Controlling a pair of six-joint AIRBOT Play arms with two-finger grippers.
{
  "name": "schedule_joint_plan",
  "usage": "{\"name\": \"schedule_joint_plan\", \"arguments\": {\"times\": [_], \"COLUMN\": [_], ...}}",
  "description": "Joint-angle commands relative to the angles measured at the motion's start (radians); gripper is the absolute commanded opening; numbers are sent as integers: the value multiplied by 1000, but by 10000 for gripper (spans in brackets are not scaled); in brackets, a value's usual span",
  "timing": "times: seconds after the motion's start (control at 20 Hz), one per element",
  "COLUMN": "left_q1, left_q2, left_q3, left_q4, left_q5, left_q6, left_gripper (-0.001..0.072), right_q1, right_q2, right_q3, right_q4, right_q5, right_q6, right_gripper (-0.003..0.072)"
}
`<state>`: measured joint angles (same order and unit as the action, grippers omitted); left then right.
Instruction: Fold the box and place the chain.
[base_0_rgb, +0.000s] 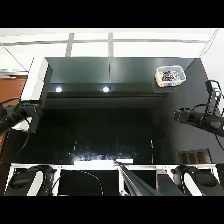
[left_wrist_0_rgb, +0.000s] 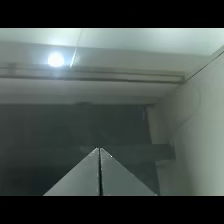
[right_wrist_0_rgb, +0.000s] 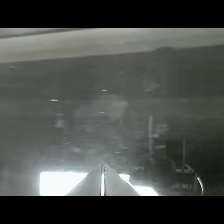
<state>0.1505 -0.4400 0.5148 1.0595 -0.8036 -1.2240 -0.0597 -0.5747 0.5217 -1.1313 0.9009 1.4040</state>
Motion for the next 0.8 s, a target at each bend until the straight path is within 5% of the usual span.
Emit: {"name": "schedule_joint_plan", "arguments": {"times": [0.0, 0.75], "left_q1": [-44, -45], "left_q2": [55, 56], "left_q3": [-73, -73], "left_q4": [33, 12], "left_q5": [40, 13], "left_q6": [-14, -18], "left_gripper": [26, 27], "right_q1": [4, 4], "right_q2": [22, 22], "right_q3": [-67, -67], "right_q4": [-49, -48], "right_q5": [-68, -68], "right_q6": [30, 30], "right_gripper": [14, 14]}}
